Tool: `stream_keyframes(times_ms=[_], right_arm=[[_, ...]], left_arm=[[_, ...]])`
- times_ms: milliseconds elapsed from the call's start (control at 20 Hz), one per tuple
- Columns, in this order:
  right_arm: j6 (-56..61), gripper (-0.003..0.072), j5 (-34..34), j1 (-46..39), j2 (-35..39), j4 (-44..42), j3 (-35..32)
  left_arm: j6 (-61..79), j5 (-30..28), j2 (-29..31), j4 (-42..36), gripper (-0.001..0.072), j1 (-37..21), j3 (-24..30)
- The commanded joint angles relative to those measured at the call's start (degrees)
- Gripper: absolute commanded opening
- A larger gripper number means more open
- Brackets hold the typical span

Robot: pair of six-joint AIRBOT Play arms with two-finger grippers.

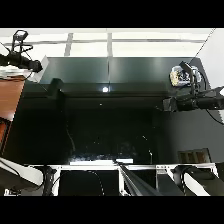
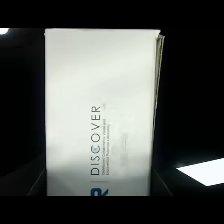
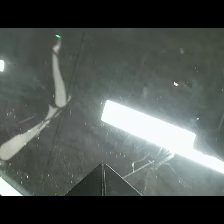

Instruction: Fold the box and place the chain.

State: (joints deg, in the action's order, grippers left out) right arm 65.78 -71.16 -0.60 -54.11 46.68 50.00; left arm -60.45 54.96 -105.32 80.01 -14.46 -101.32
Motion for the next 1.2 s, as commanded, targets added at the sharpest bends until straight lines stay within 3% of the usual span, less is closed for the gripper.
stream_keyframes(times_ms=[0,250,300,350,500,650,700,750,800,850,1000,1150], right_arm=[[0.0,0.0007,2.3,0.0,0.0,-0.5,0.0],[0.0,0.0007,4.6,0.0,0.0,-0.5,0.0],[0.0,0.0007,5.0,0.0,0.0,-0.4,0.0],[0.0,0.0007,5.1,0.0,0.0,-0.4,0.0],[0.0,0.0007,4.7,0.0,0.0,-0.4,0.0],[0.0,0.0007,4.3,0.0,0.0,-0.1,0.0],[0.0,0.0007,4.2,0.0,0.0,0.4,0.0],[0.0,0.0007,3.8,0.0,0.0,0.6,0.0],[0.0,0.0009,3.5,0.0,0.0,0.6,0.0],[0.0,0.0013,3.8,0.0,0.0,0.6,0.0],[0.0,0.0011,9.0,0.9,0.0,2.1,-0.2],[0.0,0.0011,19.0,2.9,0.0,8.3,-1.7]], left_arm=[[-5.6,4.4,-10.2,-0.1,0.0356,-3.7,-10.5],[-5.6,3.4,-16.2,-1.4,0.0356,-3.4,-14.9],[-5.6,3.5,-16.2,-2.8,0.0426,-3.4,-14.9],[-5.7,4.1,-15.8,-2.8,0.072,-3.2,-15.4],[-7.0,8.5,-12.1,1.4,0.072,-2.8,-19.9],[-10.0,10.7,-2.4,5.3,0.0712,-2.8,-20.1],[-11.3,11.6,1.2,7.0,0.0674,-2.8,-19.4],[-13.6,12.3,5.5,8.4,0.0566,-2.8,-17.5],[-16.2,13.5,10.0,9.0,0.0326,-2.8,-14.6],[-18.7,15.7,13.8,8.7,0.0024,-2.9,-11.7],[-20.2,20.3,24.7,1.0,0.0024,-1.4,1.7],[-20.4,13.9,37.3,-3.3,0.0023,2.8,23.4]])
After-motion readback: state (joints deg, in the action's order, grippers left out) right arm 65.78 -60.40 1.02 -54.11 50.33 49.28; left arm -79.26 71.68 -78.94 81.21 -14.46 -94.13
